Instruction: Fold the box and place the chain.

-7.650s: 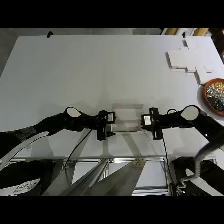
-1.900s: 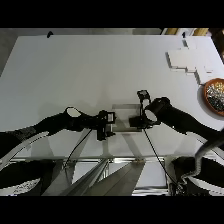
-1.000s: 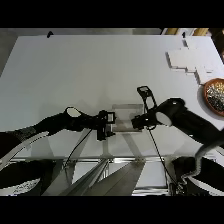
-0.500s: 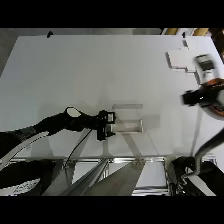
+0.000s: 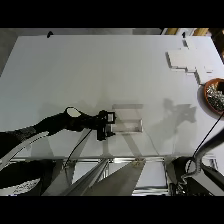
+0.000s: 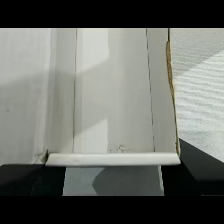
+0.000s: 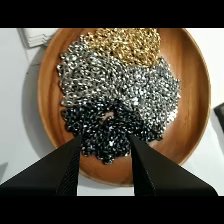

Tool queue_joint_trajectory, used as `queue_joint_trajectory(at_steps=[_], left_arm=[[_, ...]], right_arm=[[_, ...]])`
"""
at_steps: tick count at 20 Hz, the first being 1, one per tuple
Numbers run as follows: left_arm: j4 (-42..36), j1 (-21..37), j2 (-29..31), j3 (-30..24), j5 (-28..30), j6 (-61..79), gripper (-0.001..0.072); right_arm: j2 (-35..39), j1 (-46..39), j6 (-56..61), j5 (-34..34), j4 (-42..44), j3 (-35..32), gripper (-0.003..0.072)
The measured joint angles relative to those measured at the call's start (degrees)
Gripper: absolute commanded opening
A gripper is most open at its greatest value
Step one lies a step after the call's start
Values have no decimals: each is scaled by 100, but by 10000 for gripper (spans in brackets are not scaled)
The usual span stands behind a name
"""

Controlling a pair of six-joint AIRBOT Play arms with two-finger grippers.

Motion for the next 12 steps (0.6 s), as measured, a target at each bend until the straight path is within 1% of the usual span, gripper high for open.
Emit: queue_joint_trajectory(at_steps=[2,6,12], left_arm=[[0,0,0,0,0,0,254],[0,0,0,0,0,-2,254],[2,0,0,0,0,-2,254]], right_arm=[[-422,-411,-13,-111,70,0,295],[-1060,-1043,-17,-201,514,0,295],[-1440,-1325,-339,-413,1132,2,295]])
